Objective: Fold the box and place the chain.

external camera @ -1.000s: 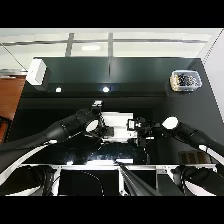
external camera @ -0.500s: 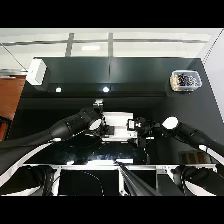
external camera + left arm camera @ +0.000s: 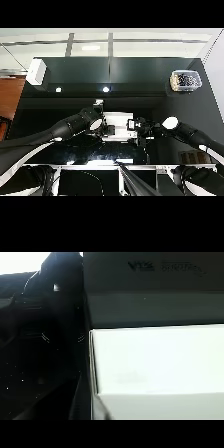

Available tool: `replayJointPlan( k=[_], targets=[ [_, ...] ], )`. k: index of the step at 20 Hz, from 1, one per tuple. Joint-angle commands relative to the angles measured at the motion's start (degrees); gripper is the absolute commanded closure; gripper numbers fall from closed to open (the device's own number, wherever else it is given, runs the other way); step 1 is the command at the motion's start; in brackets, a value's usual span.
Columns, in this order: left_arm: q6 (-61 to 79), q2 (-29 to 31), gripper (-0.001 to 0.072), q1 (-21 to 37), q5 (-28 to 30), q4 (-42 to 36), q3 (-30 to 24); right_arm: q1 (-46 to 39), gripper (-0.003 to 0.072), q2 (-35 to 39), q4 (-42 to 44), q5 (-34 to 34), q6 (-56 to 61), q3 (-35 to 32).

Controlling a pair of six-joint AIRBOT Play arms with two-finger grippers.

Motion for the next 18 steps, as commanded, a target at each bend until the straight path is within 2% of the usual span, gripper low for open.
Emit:
replayJointPlan(
  k=[1, 2, 5, 8, 13, 15, 17, 18],
  targets=[
    [-0.11, -0.11, 0.0447, 0.0, 0.13, 0.09, 0.39, 0.07, 0.0344, -0.02, 0.0, 0.0, 0.0, 0.0],
    [-0.11, -0.11, 0.0449, 0.0, 0.15, 0.07, 0.76, 0.07, 0.0344, -0.02, 0.0, 0.0, 0.0, 0.0],
    [-0.11, -0.13, 0.0516, 0.02, -0.24, 0.07, 1.66, 0.07, 0.0344, -0.02, 0.0, 0.0, 0.0, 0.0],
    [-0.35, -0.87, 0.0516, 0.0, -2.36, 0.02, 1.66, 0.07, 0.0344, -0.02, 0.0, 0.0, 0.0, 0.0],
    [-1.49, -1.92, 0.0516, -0.22, -1.9, 0.04, 1.73, 0.07, 0.0344, -0.02, 0.0, 0.0, 0.0, 0.0],
    [-1.53, -1.97, 0.0557, -0.22, -1.88, 0.09, 1.79, 0.07, 0.0344, -0.02, 0.0, 0.0, 0.0, 0.0],
    [-1.49, -1.97, 0.0673, -0.22, -1.75, 0.09, 2.08, 0.07, 0.0344, -0.02, 0.0, 0.0, 0.0, 0.0],
    [-1.51, -1.99, 0.0683, -0.22, -1.77, 0.11, 2.29, 0.07, 0.0345, -0.02, 0.0, 0.0, 0.0, 0.0]
  ],
)
